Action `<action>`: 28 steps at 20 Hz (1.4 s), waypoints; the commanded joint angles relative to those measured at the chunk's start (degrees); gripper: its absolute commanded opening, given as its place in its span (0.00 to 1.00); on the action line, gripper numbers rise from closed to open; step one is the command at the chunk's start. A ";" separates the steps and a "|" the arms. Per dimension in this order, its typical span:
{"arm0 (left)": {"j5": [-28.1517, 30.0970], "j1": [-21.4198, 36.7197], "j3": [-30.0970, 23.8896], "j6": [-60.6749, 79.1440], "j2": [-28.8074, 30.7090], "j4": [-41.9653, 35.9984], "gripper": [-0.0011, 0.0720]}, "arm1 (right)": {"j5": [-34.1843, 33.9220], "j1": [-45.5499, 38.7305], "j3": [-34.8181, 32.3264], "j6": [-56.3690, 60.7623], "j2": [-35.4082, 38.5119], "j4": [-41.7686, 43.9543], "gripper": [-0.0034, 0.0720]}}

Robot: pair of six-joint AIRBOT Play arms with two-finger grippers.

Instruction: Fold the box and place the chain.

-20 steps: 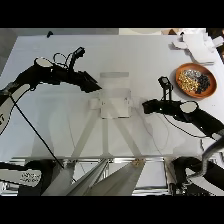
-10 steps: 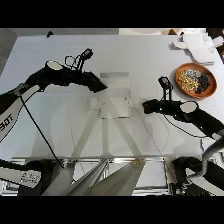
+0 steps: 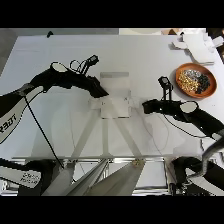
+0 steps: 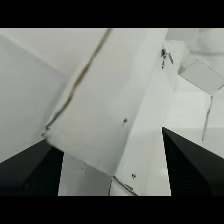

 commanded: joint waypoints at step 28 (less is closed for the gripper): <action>1.70 -2.43 0.00 8.92 -1.36 0.37 0.03 | 0.02 0.04 -0.02 0.00 -0.02 0.00 0.06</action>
